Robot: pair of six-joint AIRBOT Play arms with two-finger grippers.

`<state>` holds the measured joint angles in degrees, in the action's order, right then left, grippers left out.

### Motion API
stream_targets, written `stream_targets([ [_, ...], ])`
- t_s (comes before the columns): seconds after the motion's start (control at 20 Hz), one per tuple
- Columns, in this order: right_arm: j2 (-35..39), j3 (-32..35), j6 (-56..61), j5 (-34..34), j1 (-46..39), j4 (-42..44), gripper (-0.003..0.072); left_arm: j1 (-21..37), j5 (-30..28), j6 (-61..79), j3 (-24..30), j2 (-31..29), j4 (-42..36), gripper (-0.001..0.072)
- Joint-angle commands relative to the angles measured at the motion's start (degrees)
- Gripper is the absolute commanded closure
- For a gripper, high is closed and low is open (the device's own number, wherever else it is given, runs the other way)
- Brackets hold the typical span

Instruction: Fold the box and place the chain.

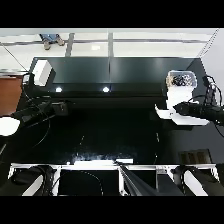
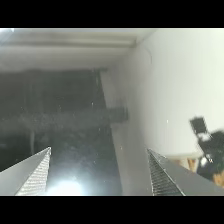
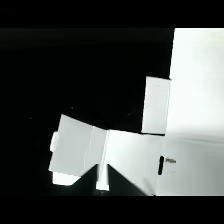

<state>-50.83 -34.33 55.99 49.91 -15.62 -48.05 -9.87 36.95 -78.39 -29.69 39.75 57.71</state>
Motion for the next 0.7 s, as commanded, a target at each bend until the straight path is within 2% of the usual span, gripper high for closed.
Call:
stream_targets([
  [0.0, 0.02, 0.00, 0.42, -1.64, 0.17, 3.43, -0.0031, -0.70, 2.05, 0.00, 0.00, 2.38, -1.90, 0.0010],
  [0.1, 0.02, -0.42, 0.37, -2.73, 0.15, 1.90, -0.0032, -1.81, 2.01, 0.02, 0.00, 2.62, -2.43, 0.0011],
  [0.2, -0.13, -3.72, 6.82, -6.84, -0.07, -5.22, -0.0032, -2.86, 1.75, 0.02, 0.00, 2.64, -2.49, 0.0011],
  [0.3, -2.12, -10.62, 18.49, -10.82, -2.25, -21.00, -0.0031, -3.02, 1.64, 0.00, 0.00, 2.64, -2.82, 0.0010],
  [0.35, -4.87, -15.13, 23.63, -9.99, -4.74, -29.70, -0.0031, -2.99, 1.62, 0.00, 0.00, 2.67, -2.80, 0.0011],
  [0.45, -12.57, -24.22, 30.36, -4.35, -11.82, -40.15, -0.0031, -2.99, 1.62, 0.00, 0.00, 2.67, -2.80, 0.0010],
  [0.55, -21.09, -31.78, 31.69, 4.26, -20.22, -39.28, -0.0030, -2.99, 1.62, 0.02, 0.00, 2.67, -2.75, 0.0011],
  [0.65, -28.00, -36.96, 28.72, 12.04, -27.76, -33.90, -0.0030, -2.99, 1.62, 0.02, 0.00, 2.67, -2.75, 0.0011],
])
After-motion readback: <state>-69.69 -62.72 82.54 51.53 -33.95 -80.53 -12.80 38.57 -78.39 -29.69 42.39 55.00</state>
